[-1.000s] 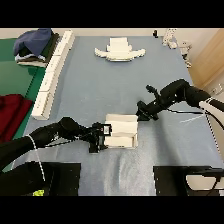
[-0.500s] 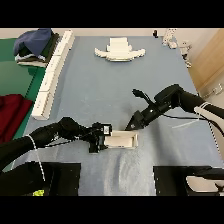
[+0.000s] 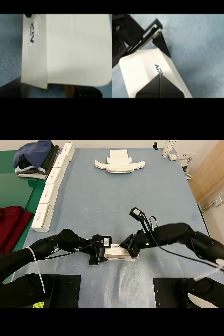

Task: Fold the box.

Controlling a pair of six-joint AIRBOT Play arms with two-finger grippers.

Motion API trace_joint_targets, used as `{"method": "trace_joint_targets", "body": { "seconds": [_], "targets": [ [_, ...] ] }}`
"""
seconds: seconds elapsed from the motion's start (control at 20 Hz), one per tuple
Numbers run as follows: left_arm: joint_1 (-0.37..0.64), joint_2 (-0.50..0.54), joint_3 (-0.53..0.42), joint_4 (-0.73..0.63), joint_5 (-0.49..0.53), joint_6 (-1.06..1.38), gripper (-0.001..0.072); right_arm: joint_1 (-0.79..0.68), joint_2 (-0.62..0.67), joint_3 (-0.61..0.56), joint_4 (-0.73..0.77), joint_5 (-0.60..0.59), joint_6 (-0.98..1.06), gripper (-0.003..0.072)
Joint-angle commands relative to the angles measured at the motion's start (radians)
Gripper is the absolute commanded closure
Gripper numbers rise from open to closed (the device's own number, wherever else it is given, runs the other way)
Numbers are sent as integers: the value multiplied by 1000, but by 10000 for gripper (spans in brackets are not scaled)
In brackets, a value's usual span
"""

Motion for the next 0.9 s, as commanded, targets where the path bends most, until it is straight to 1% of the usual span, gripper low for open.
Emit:
{"method": "trace_joint_targets", "body": {
  "seconds": [0.0, 0.1, 0.2, 0.25, 0.35, 0.4, 0.45, 0.65, 0.7, 0.75, 0.85],
  "targets": [
    [1, 1, 0, 0, 0, 0, 188, 145, 152, -110, -38, 268, -37, 683],
    [0, 1, 0, 0, 0, 0, 188, 221, 190, -153, -64, 311, -37, 682],
    [0, 1, 0, 0, 0, 0, 188, 272, 192, -162, -143, 322, -37, 656],
    [0, 1, 0, 0, 0, 0, 188, 283, 190, -162, -184, 337, -39, 563],
    [0, 1, 0, 0, 0, 0, 188, 290, 190, -159, -241, 358, -80, 327],
    [0, 1, 0, 0, 0, 0, 188, 290, 190, -155, -262, 358, -113, 252],
    [0, 1, 0, 0, 0, 0, 188, 290, 188, -149, -287, 356, -140, 234],
    [0, 1, 0, 0, 0, 0, 188, 291, 165, -121, -309, 318, -223, 226],
    [0, 1, 0, 0, 0, 0, 189, 291, 152, -117, -309, 304, -240, 152],
    [0, 1, 0, 0, 0, 0, 189, 298, 138, -116, -309, 299, -257, 113],
    [0, 1, 0, 0, 0, 0, 188, 319, 107, -116, -317, 303, -273, 113]
  ]
}}
